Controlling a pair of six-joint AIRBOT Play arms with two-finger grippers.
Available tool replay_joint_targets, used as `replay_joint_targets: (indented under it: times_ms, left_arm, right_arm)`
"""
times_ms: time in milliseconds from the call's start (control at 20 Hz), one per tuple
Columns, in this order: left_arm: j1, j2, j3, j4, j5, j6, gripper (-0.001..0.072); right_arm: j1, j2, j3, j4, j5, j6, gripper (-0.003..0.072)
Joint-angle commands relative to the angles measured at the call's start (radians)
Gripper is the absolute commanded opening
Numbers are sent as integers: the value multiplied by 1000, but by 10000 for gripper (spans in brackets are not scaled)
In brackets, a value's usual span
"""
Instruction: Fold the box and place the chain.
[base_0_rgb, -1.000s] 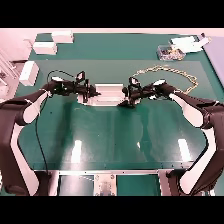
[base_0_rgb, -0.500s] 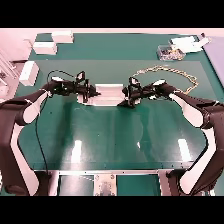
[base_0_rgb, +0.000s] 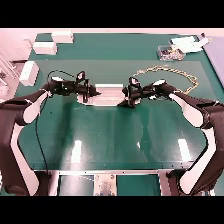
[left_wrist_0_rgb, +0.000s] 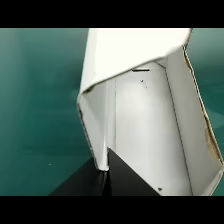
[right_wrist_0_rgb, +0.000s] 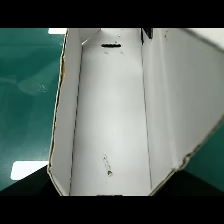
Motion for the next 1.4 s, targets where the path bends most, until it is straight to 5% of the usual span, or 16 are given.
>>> replay_joint_targets:
  times_ms: [0, 650, 750, 1200, 1250, 1300, 1350]
  left_arm:
    - [1, 1, 1, -5, 2, 0, 21]
    - [3, 3, 5, -24, -8, 0, 25]
    - [7, 3, 5, -28, -22, 0, 257]
    - [9, 12, 27, -53, -81, 0, 258]
    - [9, 12, 32, -53, -81, 0, 332]
    - [11, 12, 37, -56, -82, -2, 525]
    - [15, 12, 41, -60, -83, -5, 571]
  right_arm:
    - [0, 0, 0, 0, 2, 0, 579]
    - [0, 0, 0, 0, 2, 0, 579]
    - [0, 0, 0, 0, 2, 0, 580]
    - [0, 0, 0, 0, 2, 0, 580]
    - [0, 0, 0, 0, 2, 0, 579]
    - [0, 0, 0, 0, 2, 0, 579]
    - [0, 0, 0, 0, 2, 0, 579]
